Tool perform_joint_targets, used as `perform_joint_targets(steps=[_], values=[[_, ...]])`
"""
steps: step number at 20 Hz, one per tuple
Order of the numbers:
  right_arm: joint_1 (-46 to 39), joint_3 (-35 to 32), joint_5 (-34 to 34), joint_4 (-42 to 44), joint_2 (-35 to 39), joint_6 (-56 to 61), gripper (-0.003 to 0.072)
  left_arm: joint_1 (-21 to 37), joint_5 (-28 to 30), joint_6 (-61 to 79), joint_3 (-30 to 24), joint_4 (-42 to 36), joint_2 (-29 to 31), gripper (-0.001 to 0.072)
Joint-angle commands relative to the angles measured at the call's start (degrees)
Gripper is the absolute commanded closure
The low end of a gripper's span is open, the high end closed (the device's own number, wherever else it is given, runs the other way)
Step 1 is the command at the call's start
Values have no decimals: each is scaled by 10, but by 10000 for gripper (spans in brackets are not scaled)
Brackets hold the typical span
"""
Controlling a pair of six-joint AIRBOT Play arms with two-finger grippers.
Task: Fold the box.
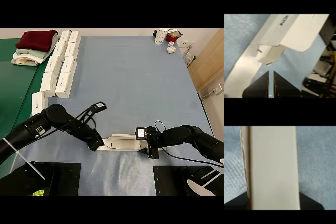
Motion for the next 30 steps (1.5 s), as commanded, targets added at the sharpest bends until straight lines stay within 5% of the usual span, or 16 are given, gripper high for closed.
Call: perform_joint_targets(steps=[1,3,9,21,26,30], values=[[0,1,0,0,1,0,218,-73,60,-55,-3,-157,-28,606],[0,1,0,0,1,0,218,-94,131,-57,15,-188,-57,696],[0,0,0,0,1,0,218,-72,283,-99,50,-184,-100,696],[0,0,0,0,1,0,218,-52,283,-129,50,-196,-211,696],[0,0,0,-1,1,0,218,-36,266,-19,70,-162,-121,697],[0,0,0,-2,1,0,218,-39,230,-20,67,7,33,697]])
